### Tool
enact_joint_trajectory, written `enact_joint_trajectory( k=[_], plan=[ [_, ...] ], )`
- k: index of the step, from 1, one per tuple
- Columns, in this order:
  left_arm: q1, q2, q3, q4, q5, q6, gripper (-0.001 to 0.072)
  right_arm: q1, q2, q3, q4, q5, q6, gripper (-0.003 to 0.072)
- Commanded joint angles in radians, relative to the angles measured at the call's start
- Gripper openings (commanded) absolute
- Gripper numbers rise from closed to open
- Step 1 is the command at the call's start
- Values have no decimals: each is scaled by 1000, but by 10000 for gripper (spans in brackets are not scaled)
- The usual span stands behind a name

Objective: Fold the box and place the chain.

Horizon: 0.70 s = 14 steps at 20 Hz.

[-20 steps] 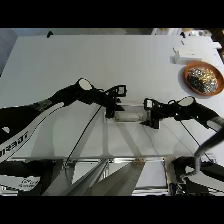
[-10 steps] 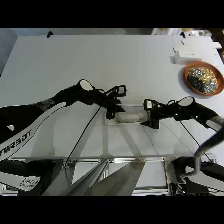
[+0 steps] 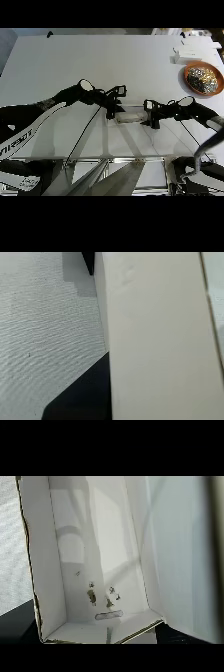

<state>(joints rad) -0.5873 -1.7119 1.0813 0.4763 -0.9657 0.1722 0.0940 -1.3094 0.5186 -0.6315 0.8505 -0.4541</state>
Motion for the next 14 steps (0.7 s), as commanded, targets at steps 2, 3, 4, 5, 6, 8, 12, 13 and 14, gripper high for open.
enact_joint_trajectory(
  k=[2, 3, 4, 5, 6, 8, 12, 13, 14],
  plan=[
    [0, 0, -1, 31, 4, 3, -1, 0, -1, 0, 0, 3, 0, 557],
    [0, 0, -1, 31, 4, 3, -1, 0, -1, 0, 0, 7, 0, 618],
    [0, 0, -1, 31, 5, 2, -1, 0, -1, 0, 2, 14, 0, 670],
    [-1, 0, -1, 31, 5, 2, -1, 0, -1, 0, 3, 29, 0, 670],
    [-2, 0, -1, 33, 4, 0, -1, 0, -1, 0, 3, 41, 0, 671],
    [-8, 0, 0, 50, 5, -3, -1, 0, -1, 0, 3, 51, 0, 671],
    [-19, 0, 0, 82, 12, -27, -1, 0, -1, 0, 7, 68, 0, 692],
    [-19, 0, 0, 82, 12, -27, 0, 0, -1, 0, 10, 73, 0, 701],
    [-19, 0, 0, 82, 12, -27, 0, 0, -1, 0, 11, 75, 0, 704]
  ],
)
